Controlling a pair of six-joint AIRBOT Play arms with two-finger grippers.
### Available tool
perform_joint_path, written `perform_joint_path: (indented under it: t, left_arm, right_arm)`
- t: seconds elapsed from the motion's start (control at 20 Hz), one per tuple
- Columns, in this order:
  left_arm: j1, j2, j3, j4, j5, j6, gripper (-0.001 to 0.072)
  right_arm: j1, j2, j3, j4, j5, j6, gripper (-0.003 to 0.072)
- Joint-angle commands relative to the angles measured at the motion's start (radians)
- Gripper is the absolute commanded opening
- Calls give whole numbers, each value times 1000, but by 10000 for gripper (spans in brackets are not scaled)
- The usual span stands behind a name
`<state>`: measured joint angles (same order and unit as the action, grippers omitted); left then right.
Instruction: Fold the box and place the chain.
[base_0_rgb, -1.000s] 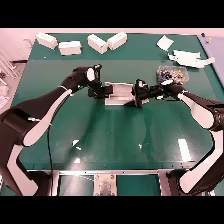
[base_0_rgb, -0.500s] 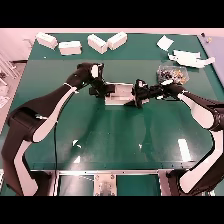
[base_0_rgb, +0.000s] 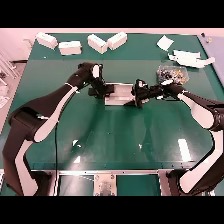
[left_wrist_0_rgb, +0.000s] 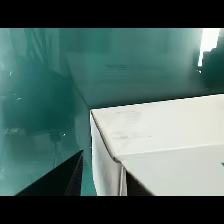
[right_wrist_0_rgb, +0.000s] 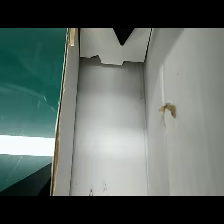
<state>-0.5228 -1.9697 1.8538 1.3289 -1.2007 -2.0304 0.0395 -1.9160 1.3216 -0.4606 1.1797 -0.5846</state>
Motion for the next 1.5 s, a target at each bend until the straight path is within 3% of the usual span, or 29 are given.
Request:
perform_joint_path:
  t: [0.0,0.2,0.35,1.05,1.1,1.15,1.2,1.45]
  left_arm:
    - [-8,-27,54,17,-32,-5,314]
    - [-24,-85,165,34,-144,-7,313]
    - [-24,-93,166,41,-144,-12,286]
    - [-35,-111,165,113,-143,-4,285]
    - [-36,-111,166,114,-142,-4,274]
    - [-36,-111,166,115,-142,-1,88]
    - [-36,-111,166,115,-142,11,51]
    - [-36,-111,166,111,-134,15,51]
  right_arm:
    - [0,1,0,1,0,0,582]
    - [0,1,0,1,0,0,582]
    - [0,1,0,0,0,0,581]
    - [0,1,0,0,0,0,582]
    - [0,1,0,1,0,0,581]
    - [0,1,0,0,0,0,581]
    - [0,1,0,0,0,0,581]
    - [0,1,0,1,0,0,582]
